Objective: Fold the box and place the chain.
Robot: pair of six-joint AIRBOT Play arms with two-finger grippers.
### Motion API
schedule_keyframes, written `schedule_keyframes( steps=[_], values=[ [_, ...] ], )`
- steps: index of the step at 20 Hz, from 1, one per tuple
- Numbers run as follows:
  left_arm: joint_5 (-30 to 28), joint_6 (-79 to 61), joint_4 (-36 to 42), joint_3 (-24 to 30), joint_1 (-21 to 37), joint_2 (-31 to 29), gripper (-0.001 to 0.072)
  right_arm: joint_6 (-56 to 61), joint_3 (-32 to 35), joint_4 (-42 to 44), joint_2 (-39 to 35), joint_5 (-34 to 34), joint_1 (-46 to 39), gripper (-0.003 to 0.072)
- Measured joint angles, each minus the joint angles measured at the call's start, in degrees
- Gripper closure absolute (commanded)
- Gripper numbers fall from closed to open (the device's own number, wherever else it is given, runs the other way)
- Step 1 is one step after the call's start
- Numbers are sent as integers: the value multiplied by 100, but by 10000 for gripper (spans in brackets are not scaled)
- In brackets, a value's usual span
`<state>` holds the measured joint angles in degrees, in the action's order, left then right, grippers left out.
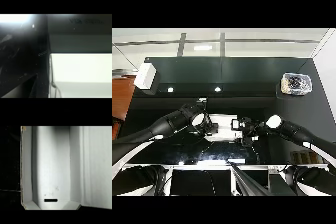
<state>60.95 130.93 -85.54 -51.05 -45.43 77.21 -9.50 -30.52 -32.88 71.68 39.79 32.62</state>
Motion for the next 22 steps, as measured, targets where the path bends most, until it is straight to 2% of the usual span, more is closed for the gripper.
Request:
schedule_keyframes(
  steps=[7,8,9,11,12,14,15,16,17,22],
  values=[
    [-133,4,181,0,0,160,360,2,0,0,0,-2,0,486],
    [-133,4,188,-2,2,166,383,2,0,0,0,0,0,486],
    [-131,4,201,-4,2,175,445,0,0,0,0,-2,0,486],
    [-87,2,201,-4,2,179,452,0,0,0,0,-2,0,486],
    [-57,4,201,-4,2,184,489,0,0,0,0,-2,0,486],
    [-57,4,203,-4,2,186,490,2,0,0,0,0,0,485],
    [-57,4,203,-4,2,188,513,0,0,0,0,-2,0,486],
    [-55,9,203,-4,2,188,603,0,0,0,0,-2,0,486],
    [-52,7,203,-4,2,190,654,2,0,0,0,0,0,486],
    [-44,-11,203,-4,2,188,675,-2,0,0,0,0,0,486]
  ],
)
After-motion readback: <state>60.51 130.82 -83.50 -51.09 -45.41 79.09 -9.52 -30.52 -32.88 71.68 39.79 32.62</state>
